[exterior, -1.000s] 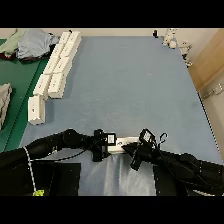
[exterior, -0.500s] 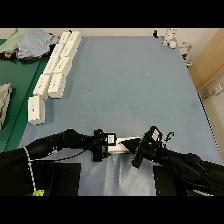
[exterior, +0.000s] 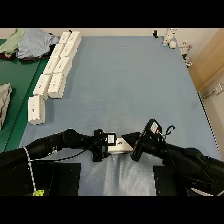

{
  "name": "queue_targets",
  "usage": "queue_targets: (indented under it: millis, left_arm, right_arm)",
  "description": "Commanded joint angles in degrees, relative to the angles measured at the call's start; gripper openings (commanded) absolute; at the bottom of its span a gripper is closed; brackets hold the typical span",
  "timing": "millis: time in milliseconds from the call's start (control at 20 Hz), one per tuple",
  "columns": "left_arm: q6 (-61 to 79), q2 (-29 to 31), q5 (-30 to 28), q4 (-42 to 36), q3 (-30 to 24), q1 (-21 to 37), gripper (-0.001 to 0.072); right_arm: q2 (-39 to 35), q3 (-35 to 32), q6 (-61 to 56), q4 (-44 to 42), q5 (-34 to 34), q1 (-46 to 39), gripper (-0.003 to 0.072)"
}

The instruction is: Fold the box.

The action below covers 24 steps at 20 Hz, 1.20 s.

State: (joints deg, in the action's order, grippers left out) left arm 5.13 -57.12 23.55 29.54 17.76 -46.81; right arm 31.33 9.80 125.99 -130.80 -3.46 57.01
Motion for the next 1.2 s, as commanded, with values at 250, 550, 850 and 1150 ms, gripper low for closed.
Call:
queue_targets:
  millis: [250,550,850,1150]
  left_arm:
    - [0.0,-0.04,-0.02,0.02,-0.02,0.0,0.0521]
    - [0.0,-0.04,-0.02,0.02,-0.02,0.02,0.0521]
    - [-0.02,-0.04,-0.31,0.02,0.0,0.02,0.0521]
    - [-0.31,-0.02,-2.91,0.0,0.09,0.04,0.0521]
  right_arm:
    - [20.06,27.41,-26.64,38.12,-40.63,-30.91,0.0018]
    - [35.26,41.4,-45.62,45.59,-67.21,-39.43,0.0018]
    - [37.27,44.15,-50.53,47.36,-70.16,-39.54,0.0018]
    - [37.27,44.15,-50.51,47.28,-70.31,-39.54,0.0019]
